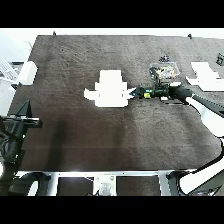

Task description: Fold the box and place the chain.

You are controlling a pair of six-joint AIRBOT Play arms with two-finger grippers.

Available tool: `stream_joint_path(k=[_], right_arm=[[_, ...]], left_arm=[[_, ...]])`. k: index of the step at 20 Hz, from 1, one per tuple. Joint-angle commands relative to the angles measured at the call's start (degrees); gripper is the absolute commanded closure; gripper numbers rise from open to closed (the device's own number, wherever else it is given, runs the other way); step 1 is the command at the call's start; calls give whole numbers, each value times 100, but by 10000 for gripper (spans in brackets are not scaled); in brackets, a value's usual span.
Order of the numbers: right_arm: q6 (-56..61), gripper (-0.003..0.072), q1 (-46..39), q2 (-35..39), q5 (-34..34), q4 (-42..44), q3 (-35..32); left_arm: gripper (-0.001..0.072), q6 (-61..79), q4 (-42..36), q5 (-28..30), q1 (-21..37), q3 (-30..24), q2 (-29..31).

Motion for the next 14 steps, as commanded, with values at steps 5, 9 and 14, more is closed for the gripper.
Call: stream_joint_path(k=[5,9,14], right_arm=[[-11,680,2,-13,0,-4,7],[-11,680,2,-13,-2,-2,7],[-138,680,66,-13,-55,0,7]], left_arm=[[602,-15,-22,-490,-4,2,4],[253,-160,-44,-601,-4,26,-125],[252,-428,-42,-966,-4,734,-1582]])
